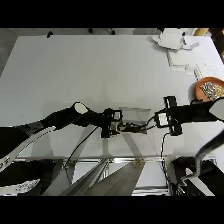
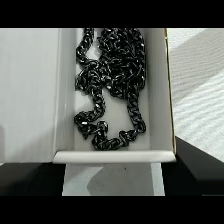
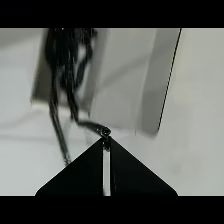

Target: Fold the box and place the chain.

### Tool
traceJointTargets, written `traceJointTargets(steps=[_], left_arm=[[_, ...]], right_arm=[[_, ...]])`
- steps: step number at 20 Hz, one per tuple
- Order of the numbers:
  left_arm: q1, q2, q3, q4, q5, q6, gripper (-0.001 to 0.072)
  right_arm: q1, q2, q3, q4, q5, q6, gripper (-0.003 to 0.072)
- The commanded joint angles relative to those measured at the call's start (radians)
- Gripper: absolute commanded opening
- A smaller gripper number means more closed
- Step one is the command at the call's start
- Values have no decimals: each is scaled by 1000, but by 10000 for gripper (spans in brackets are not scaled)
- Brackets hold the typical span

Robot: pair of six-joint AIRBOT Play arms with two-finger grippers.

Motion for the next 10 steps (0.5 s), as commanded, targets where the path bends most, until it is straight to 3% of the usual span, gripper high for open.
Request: traceJointTargets(steps=[1,6,10], left_arm=[[0,1,0,0,0,0,342],[0,1,0,0,0,0,342],[0,1,0,0,0,0,342]], right_arm=[[94,76,1,198,-7,7,21],[243,28,1,213,-156,7,21],[297,-111,1,213,-188,8,22]])
